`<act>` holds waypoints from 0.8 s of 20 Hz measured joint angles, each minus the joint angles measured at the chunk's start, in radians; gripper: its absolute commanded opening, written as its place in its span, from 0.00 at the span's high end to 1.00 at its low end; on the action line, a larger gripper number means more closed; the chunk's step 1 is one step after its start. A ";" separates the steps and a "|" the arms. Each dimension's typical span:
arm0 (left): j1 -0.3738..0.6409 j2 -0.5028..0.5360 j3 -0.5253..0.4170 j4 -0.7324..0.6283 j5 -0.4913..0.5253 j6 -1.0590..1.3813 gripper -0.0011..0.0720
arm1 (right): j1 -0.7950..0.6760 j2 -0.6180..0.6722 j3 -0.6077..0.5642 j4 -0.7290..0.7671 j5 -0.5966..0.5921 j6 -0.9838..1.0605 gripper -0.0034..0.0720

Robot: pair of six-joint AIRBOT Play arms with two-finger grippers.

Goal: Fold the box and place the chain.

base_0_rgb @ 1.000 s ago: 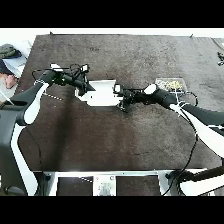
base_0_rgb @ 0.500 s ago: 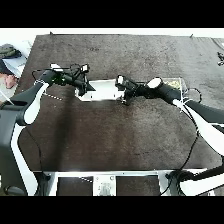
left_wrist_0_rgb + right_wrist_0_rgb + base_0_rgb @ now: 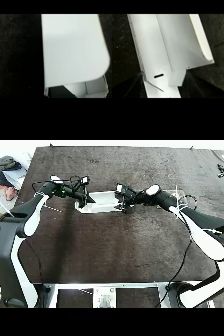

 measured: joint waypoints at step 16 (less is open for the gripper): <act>0.000 0.000 0.000 -0.001 0.002 0.000 0.97 | -0.026 -0.072 0.095 -0.025 0.052 0.020 0.18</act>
